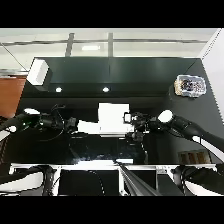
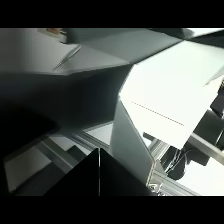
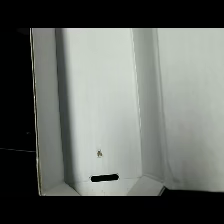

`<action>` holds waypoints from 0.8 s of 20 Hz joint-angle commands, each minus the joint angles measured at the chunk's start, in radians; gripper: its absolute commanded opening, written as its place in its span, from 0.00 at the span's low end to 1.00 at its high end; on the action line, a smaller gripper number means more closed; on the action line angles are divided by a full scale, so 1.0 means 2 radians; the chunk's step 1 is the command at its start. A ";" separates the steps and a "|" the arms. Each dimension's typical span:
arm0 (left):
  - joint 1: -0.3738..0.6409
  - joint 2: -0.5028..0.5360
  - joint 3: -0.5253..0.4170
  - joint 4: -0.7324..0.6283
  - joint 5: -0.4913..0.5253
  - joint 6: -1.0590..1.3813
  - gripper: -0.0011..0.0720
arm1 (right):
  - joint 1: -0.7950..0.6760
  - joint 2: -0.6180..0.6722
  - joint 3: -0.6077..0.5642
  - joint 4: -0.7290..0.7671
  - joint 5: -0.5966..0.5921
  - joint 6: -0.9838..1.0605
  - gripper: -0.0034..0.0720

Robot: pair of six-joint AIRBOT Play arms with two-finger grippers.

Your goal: Fold the box and place the chain.

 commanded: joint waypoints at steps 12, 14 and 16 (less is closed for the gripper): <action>-0.082 -0.002 0.087 0.002 -0.028 0.018 0.72 | 0.001 0.000 0.000 0.000 0.000 0.000 0.61; -0.084 -0.001 0.098 0.028 -0.033 -0.010 0.72 | 0.001 0.000 0.000 0.000 0.000 0.000 0.61; -0.098 -0.001 0.113 0.062 -0.047 -0.040 0.72 | 0.001 0.000 0.000 0.000 0.000 0.000 0.61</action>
